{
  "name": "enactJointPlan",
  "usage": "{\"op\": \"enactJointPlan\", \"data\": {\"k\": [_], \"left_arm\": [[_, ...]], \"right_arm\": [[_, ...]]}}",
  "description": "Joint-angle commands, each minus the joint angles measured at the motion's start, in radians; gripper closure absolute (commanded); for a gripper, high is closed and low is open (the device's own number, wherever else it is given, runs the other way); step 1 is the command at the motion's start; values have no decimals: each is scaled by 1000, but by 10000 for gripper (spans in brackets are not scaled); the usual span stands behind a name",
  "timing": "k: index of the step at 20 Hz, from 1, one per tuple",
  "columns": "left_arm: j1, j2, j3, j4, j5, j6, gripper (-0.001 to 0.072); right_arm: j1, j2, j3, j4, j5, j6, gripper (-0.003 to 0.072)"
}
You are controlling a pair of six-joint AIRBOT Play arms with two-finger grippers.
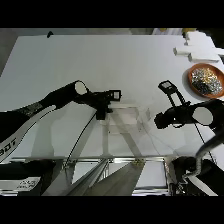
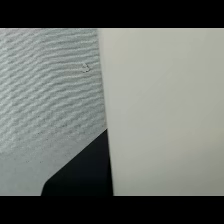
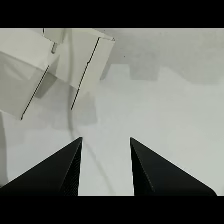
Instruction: Fold the box and place the chain.
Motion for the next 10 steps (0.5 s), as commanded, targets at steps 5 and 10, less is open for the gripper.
{"op": "enactJointPlan", "data": {"k": [5,10], "left_arm": [[0,1,0,-1,0,0,698],[0,1,0,-1,0,0,698]], "right_arm": [[1,0,0,143,-10,-231,669],[71,0,-1,311,-24,-664,669]]}}
